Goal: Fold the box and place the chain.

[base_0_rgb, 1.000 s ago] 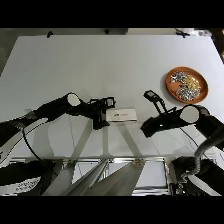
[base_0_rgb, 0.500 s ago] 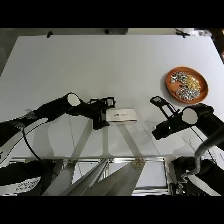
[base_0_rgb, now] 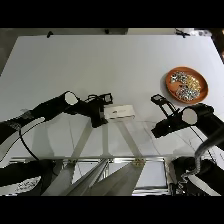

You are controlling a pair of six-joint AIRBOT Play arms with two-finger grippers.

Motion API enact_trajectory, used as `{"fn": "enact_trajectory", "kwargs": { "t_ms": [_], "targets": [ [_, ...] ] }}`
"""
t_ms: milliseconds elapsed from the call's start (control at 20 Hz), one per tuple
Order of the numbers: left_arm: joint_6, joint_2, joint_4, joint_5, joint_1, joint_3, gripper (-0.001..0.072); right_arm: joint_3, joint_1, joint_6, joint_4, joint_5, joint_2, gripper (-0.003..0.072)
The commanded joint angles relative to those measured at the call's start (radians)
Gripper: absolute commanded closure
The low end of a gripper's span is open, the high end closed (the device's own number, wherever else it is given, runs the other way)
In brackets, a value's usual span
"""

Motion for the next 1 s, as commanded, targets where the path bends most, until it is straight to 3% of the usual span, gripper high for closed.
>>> {"fn": "enact_trajectory", "kwargs": {
  "t_ms": [0, 300, 500, 750, 950],
  "targets": [
    [-0.081, 0.049, 0.053, -0.049, 0.05, 0.001, 0.0318, 0.001, -0.001, 0.001, 0.0, -0.025, 0.001, 0.0677],
    [-0.244, 0.106, 0.274, -0.051, 0.184, 0.001, 0.0319, 0.001, -0.001, 0.001, 0.004, -0.027, 0.001, 0.0677],
    [-0.505, 0.112, 0.463, -0.053, 0.387, 0.001, 0.032, 0.001, -0.001, 0.001, 0.004, -0.028, 0.001, 0.0677],
    [-0.645, 0.119, 0.481, -0.092, 0.699, 0.001, 0.0319, 0.001, -0.001, 0.001, 0.011, -0.036, 0.001, 0.0677],
    [-0.647, 0.119, 0.467, -0.124, 0.829, 0.001, 0.0319, 0.001, -0.001, -0.003, 0.038, -0.057, 0.001, 0.0677]
  ]
}}
